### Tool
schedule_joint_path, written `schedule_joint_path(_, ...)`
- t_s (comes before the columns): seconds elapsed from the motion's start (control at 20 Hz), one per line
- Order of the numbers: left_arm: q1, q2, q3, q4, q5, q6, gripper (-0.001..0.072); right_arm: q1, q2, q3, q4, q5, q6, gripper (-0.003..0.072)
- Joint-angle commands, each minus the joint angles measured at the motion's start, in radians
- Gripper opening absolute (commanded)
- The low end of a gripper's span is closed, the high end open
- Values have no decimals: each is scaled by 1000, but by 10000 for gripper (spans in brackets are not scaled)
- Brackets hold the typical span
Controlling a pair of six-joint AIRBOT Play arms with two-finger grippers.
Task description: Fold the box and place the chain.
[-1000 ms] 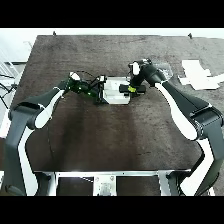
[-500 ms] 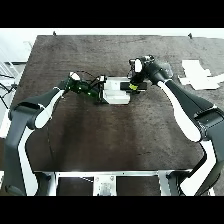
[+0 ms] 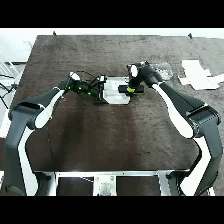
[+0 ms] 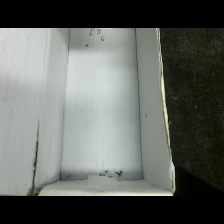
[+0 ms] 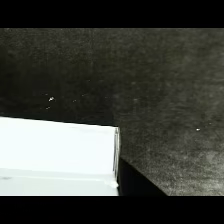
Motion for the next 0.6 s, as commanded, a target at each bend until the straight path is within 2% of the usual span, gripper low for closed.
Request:
schedule_joint_path(0.0, 0, 1, 0, 0, 0, 1, 625, 0, -6, 1, -1, -8, -1, 13)
schedule_joint_path(0.1, 0, 1, 0, 0, 0, 1, 625, 0, -5, 2, -2, -11, -1, 22)
schedule_joint_path(0.15, 0, 1, 0, 0, 0, 1, 626, -1, -5, 4, -2, -10, -1, 98)
schedule_joint_path(0.2, 0, 1, 0, 0, 0, 1, 626, -2, -5, 8, -1, -10, -1, 239)
schedule_joint_path(0.3, 0, 1, 0, 0, 0, 1, 626, -2, 2, 15, -2, -6, -1, 246)
schedule_joint_path(0.4, 0, 1, 0, 0, 0, 1, 626, -2, 18, 15, -2, 4, -2, 303)
schedule_joint_path(0.45, 0, 1, 0, 0, 0, 1, 626, -2, 24, 15, -2, 16, -2, 305)
schedule_joint_path(0.5, 0, 1, 0, 0, 0, 1, 626, -2, 31, 15, -1, 31, -9, 341)
schedule_joint_path(0.55, 0, 1, 0, 0, 0, 1, 626, -2, 38, 15, -1, 45, -10, 437)
